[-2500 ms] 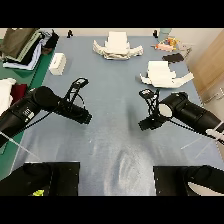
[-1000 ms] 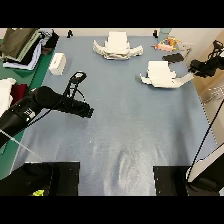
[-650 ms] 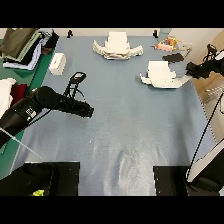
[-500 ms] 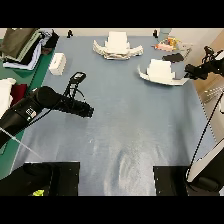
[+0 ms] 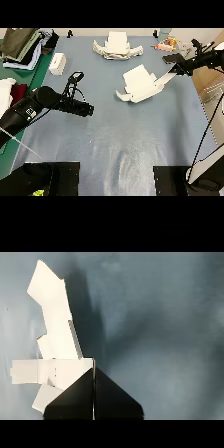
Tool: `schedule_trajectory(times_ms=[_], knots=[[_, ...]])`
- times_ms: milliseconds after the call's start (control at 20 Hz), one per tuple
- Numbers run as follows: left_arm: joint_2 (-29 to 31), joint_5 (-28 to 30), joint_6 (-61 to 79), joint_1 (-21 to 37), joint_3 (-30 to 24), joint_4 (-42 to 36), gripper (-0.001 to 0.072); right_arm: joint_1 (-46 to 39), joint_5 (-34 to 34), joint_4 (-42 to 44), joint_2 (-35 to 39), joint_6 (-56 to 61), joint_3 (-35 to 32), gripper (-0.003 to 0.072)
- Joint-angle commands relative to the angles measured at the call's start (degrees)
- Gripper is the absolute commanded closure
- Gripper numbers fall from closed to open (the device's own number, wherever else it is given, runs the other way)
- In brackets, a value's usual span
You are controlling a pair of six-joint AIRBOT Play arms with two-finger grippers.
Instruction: Fold the box.
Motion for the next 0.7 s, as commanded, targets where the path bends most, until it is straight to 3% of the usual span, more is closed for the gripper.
schedule_trajectory(times_ms=[0, 250, 400, 650], knots=[[0.0, -0.8, -2.3, 0.9, 0.0, -0.2, 0.0696, 4.2, -1.5, -4.2, 10.7, 2.7, -10.9, 0.0686], [1.3, -8.1, -1.9, 4.7, 0.0, -0.3, 0.0696, 9.3, -17.9, -6.9, 36.0, 9.8, -43.4, 0.0687], [3.0, -10.5, -0.2, 7.0, 0.0, -0.3, 0.0696, 13.6, -23.7, -8.5, 51.3, 14.5, -62.6, 0.0686], [3.9, -13.5, 2.0, 8.8, 0.0, -0.7, 0.0696, 22.9, -28.2, -14.5, 70.6, 28.4, -82.0, 0.0686]])
